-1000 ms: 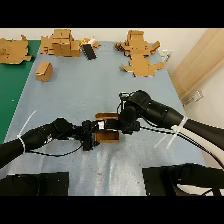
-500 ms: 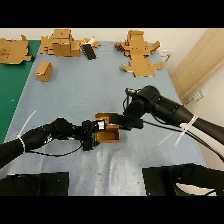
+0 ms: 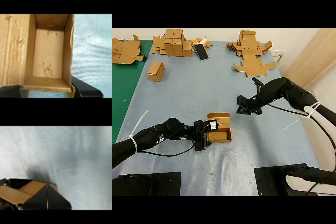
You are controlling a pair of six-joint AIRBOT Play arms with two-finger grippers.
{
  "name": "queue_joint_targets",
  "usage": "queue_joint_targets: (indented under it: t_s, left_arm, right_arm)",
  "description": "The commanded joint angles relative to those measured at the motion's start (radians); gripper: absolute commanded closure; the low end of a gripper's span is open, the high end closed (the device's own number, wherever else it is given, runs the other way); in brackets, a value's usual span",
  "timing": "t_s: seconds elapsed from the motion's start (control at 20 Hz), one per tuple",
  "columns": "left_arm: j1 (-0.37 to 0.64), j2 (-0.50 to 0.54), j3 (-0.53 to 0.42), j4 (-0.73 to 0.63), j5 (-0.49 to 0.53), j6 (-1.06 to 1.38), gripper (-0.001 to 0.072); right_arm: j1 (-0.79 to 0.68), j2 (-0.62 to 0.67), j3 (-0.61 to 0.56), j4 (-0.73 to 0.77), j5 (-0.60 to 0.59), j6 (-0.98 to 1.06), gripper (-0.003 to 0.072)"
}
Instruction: Fold the box.
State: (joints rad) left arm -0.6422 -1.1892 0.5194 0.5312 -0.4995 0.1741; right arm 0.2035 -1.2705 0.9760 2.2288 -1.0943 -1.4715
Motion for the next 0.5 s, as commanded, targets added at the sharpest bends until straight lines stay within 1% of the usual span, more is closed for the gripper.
queue_joint_targets:
  t_s: [0.0,0.1,0.2,0.35,0.45]
  left_arm:
    - [0.000,0.000,0.001,0.000,0.000,0.000,0.0113]
    - [0.000,0.000,0.001,0.000,0.000,0.000,0.0113]
    - [0.000,0.000,0.001,0.000,0.000,0.000,0.0113]
    - [0.000,0.000,0.001,0.000,0.000,0.000,0.0113]
    - [0.000,0.000,0.001,0.000,0.000,0.000,0.0112]
  right_arm:
    - [-0.164,-0.135,-0.024,0.462,-0.099,-0.494,0.0689]
    - [-0.165,-0.255,-0.025,0.616,-0.254,-0.631,0.0689]
    - [-0.103,-0.332,-0.028,0.709,-0.371,-0.785,0.0689]
    - [-0.001,-0.342,-0.056,0.747,-0.365,-0.927,0.0689]
    - [0.027,-0.336,-0.085,0.750,-0.388,-0.996,0.0687]
